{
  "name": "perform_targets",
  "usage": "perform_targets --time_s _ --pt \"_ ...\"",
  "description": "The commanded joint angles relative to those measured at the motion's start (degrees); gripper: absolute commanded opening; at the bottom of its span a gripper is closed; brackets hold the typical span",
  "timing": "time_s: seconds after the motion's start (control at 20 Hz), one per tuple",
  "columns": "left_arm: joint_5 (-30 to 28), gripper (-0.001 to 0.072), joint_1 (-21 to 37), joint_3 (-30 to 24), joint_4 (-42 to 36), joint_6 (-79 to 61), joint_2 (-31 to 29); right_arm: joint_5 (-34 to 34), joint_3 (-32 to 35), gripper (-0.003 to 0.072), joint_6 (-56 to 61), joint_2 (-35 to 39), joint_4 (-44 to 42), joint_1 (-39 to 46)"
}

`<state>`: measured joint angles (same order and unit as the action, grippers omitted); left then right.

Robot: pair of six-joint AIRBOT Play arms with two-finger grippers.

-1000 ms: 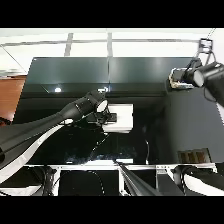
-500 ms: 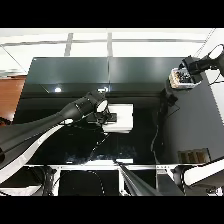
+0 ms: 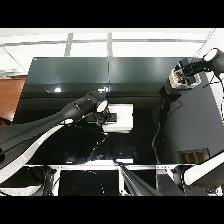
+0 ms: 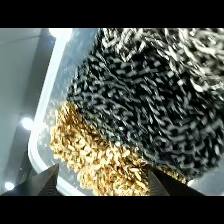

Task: Fold the box and place the chain.

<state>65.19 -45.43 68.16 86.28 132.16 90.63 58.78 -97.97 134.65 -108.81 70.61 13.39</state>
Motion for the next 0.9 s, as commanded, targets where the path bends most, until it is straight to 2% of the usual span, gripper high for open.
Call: perform_targets --time_s 0.0,0.05,0.1,0.15,0.2,0.5,0.7,0.85 --pt "0.0 0.003 0.0 0.0 0.0 0.0 0.0 0.5 -0.1 0.0467 -0.8 -1.4 -0.2 -0.5" --pt "0.0 0.003 0.0 0.0 0.0 0.0 0.0 0.5 -0.1 0.0403 -1.9 -1.6 -0.2 -0.6" --pt "0.0 0.003 0.0 0.0 0.0 0.0 0.0 0.6 -0.1 0.0279 -3.4 -1.6 -0.2 -0.6" --pt "0.0 0.003 0.0 0.0 0.0 0.0 0.0 0.6 -0.1 0.01 -5.7 -1.4 -0.3 -0.5" --pt "0.0 0.0029 0.0 0.0 0.0 0.0 0.0 0.6 -0.1 0.0013 -8.9 -0.9 -0.2 -0.5" --pt "0.0 0.003 0.0 0.0 0.0 0.0 0.0 1.9 -1.6 0.0008 -26.5 7.9 -2.0 0.7" --pt "0.0 0.003 0.0 0.0 0.0 0.0 0.0 4.8 -4.8 0.0008 -33.8 18.7 -3.1 0.7" --pt "0.0 0.003 0.0 0.0 0.0 0.0 0.0 4.9 -4.9 0.0007 -37.2 27.6 -3.5 0.7"
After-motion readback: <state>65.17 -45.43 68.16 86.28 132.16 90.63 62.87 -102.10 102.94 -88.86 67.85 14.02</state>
